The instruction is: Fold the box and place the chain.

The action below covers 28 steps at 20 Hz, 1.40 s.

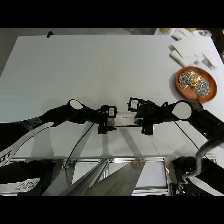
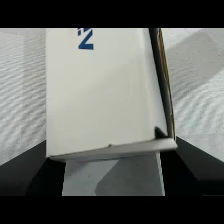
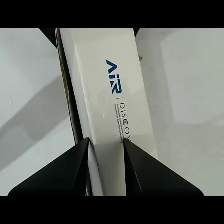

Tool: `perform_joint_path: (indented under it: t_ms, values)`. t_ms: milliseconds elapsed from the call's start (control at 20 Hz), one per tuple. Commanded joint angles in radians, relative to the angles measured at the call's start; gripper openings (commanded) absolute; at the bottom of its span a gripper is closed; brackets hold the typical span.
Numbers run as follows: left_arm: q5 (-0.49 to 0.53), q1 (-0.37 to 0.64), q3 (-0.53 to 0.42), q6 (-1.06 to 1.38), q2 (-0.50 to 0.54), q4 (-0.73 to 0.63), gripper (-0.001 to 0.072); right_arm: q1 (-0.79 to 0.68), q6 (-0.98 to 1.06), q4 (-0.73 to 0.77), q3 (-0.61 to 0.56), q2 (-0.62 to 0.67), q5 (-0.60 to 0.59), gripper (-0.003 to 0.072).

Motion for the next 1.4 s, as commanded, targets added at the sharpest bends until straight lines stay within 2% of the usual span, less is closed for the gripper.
perform_joint_path:
  t_ms: [0, 100, 300, 500, 600, 900, 1000, 1250, 1350]
  values:
    - [0.000, 0.000, 0.000, 0.002, 0.000, 0.001, 0.0009, 0.000, 0.003, 0.003, 0.001, -0.004, -0.010, 0.0194]
    - [0.001, 0.000, 0.000, 0.002, 0.000, 0.001, 0.0009, 0.000, 0.003, 0.001, 0.001, -0.008, -0.009, 0.0169]
    - [0.000, 0.000, 0.000, 0.002, 0.000, 0.001, 0.0009, 0.000, 0.003, 0.001, 0.001, -0.008, 0.003, 0.0182]
    - [0.001, 0.000, 0.000, 0.002, 0.000, 0.001, 0.0009, 0.000, 0.002, 0.001, 0.001, -0.008, 0.019, 0.0306]
    - [0.001, 0.000, 0.000, 0.002, 0.000, 0.001, 0.0009, 0.000, 0.002, 0.001, 0.001, -0.008, 0.022, 0.0341]
    - [0.001, 0.000, 0.000, 0.002, 0.000, 0.001, 0.0009, 0.000, 0.003, 0.002, 0.001, -0.008, 0.018, 0.0372]
    - [0.001, 0.000, 0.000, 0.002, 0.000, 0.001, 0.0009, 0.000, 0.028, 0.004, 0.001, -0.008, -0.003, 0.0271]
    - [0.001, 0.000, 0.000, 0.002, 0.000, 0.001, 0.0009, 0.000, 0.055, 0.003, 0.001, -0.008, -0.026, 0.0216]
    - [0.000, 0.000, 0.000, 0.002, 0.000, 0.001, 0.0009, 0.000, 0.055, 0.003, 0.001, -0.008, -0.027, 0.0169]
